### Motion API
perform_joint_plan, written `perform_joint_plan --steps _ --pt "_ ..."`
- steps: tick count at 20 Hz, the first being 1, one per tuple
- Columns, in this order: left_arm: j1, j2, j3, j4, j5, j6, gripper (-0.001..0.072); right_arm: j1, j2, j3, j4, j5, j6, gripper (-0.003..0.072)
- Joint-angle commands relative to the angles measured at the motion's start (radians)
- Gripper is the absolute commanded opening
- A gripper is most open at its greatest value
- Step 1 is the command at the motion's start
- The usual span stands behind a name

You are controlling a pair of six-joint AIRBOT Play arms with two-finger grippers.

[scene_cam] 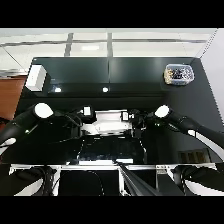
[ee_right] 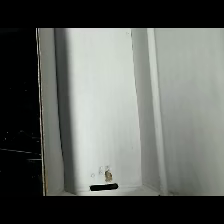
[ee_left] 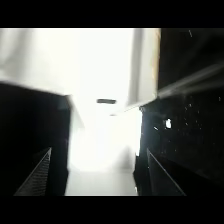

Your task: Fold the box and place the chain.

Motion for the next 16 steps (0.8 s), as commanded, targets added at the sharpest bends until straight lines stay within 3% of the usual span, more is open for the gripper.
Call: perform_joint_plan --steps 1,3,5,7,8,12,16 --pt "-0.064 -0.079 0.018 -0.021 0.024 0.032 0.0580 0.000 -0.001 0.000 0.001 0.000 -0.001 0.0065" --pt "-0.073 -0.088 0.021 -0.097 0.025 0.058 0.0458 0.000 -0.001 0.001 0.001 0.000 -0.001 0.0065" --pt "-0.073 -0.088 0.025 -0.114 0.027 0.078 0.0260 0.000 -0.001 0.001 0.001 0.000 -0.001 0.0065" --pt "-0.073 -0.088 0.026 -0.114 0.039 0.076 0.0216 0.000 -0.001 0.001 0.001 0.000 -0.001 0.0065" --pt "-0.073 -0.088 0.026 -0.121 0.045 0.077 0.0159 0.000 -0.001 0.001 0.001 0.000 -0.001 0.0066" --pt "-0.076 -0.119 0.026 -0.222 0.053 0.079 0.0155 0.000 -0.001 0.001 0.001 0.000 -0.001 0.0065" --pt "-0.115 -0.136 0.026 -0.298 0.153 0.085 0.0186 0.000 -0.001 0.000 0.001 0.000 -0.001 0.0065"
